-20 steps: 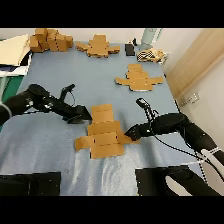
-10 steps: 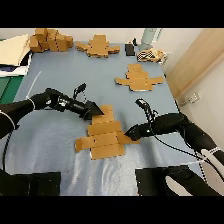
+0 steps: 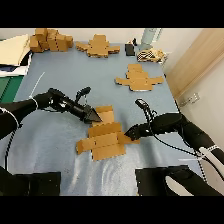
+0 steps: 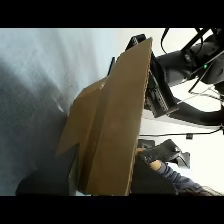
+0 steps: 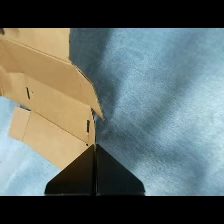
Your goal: Fold the box.
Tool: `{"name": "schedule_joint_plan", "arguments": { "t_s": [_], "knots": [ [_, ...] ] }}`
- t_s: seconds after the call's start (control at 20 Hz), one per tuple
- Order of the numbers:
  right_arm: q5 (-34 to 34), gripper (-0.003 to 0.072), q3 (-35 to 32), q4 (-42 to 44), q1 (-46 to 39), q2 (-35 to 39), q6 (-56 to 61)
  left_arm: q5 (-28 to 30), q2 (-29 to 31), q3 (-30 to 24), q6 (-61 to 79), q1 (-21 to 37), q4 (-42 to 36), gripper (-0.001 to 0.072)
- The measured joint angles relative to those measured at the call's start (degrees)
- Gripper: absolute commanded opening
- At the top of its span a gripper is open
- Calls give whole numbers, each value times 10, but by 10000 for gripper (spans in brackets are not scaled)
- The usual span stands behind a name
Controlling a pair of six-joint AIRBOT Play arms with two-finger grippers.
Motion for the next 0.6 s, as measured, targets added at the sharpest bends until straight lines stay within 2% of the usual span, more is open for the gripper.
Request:
{"name": "schedule_joint_plan", "arguments": {
  "t_s": [0.05, 0.1, 0.2, 0.25, 0.3, 0.35, 0.4, 0.45, 0.6],
  "knots": [
    [0, 4, 0, 0, 0, -2, 0, -2, 0, 0, 2, 0, 4, 224],
    [0, 4, 0, 0, 0, -3, 0, -1, -1, 0, 2, -1, 7, 97],
    [0, 5, 0, 0, 0, -4, 0, 1, 0, 0, 10, -3, 9, 90],
    [1, 5, 0, 0, 0, -5, 0, 3, 0, 0, 14, -4, 10, 14],
    [0, 9, 0, 0, 0, -5, 0, 4, -1, 0, 18, -7, 10, 14],
    [0, 95, 0, 0, 0, -5, 0, 5, 0, 0, 22, -9, 10, 14],
    [1, 321, 0, 2, 0, -5, 0, 9, 0, 0, 26, -10, 13, 13],
    [2, 460, 0, 3, 0, -5, 1, 12, 0, 2, 29, -12, 13, 12],
    [10, 462, 10, -1, -6, -5, 33, 23, 5, 15, 48, -16, 14, 11]
  ]
}}
